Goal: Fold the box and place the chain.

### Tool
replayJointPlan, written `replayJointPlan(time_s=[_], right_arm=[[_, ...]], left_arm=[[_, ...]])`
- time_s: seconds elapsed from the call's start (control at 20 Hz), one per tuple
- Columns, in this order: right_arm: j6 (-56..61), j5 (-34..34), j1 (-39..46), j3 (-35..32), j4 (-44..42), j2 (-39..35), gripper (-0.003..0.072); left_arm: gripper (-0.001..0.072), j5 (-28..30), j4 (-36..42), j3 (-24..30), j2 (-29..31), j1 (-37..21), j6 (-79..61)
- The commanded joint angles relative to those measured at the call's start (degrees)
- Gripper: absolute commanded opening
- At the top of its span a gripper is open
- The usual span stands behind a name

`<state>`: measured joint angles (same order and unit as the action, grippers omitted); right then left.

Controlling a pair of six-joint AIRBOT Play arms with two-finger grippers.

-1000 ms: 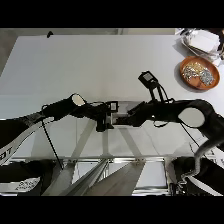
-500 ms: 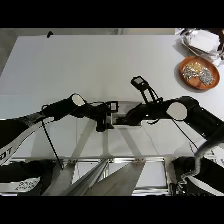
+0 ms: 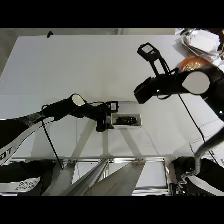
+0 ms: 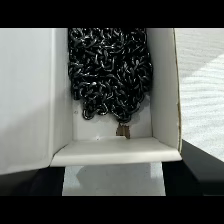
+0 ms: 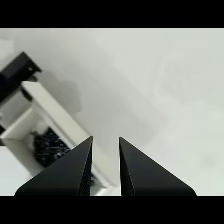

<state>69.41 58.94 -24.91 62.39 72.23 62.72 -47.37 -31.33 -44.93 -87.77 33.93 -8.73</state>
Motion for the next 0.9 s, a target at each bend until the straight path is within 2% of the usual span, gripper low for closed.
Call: replayJointPlan(time_s=[0.0, 0.15, 0.35, 0.65, 0.7, 0.85], right_arm=[[-13.1, 1.5, 5.5, 2.1, -6.4, 5.9, 0.0166], [-17.5, 2.4, 6.1, 2.1, -8.9, 11.9, 0.0162], [-26.9, 8.1, 6.0, 2.1, -14.9, 17.4, 0.0164], [-29.5, 12.9, 5.2, 0.2, -13.8, 14.2, 0.0186], [-30.0, 13.2, 4.5, -0.9, -13.7, 13.3, 0.0230], [-32.5, 13.4, 1.7, -4.7, -13.5, 9.9, 0.0270]], left_arm=[[0.0272, 0.0, 0.0, 0.0, 0.0, 0.0, 0.0], [0.0272, 0.0, 0.0, 0.0, 0.0, 0.0, 0.0], [0.0272, 0.0, 0.0, 0.0, 0.0, 0.0, 0.0], [0.0272, 0.0, 0.0, 0.0, 0.0, 0.0, 0.0], [0.0272, 0.0, 0.0, 0.0, 0.0, 0.0, 0.0], [0.0272, 0.0, 0.0, 0.0, 0.0, 0.0, 0.0]])
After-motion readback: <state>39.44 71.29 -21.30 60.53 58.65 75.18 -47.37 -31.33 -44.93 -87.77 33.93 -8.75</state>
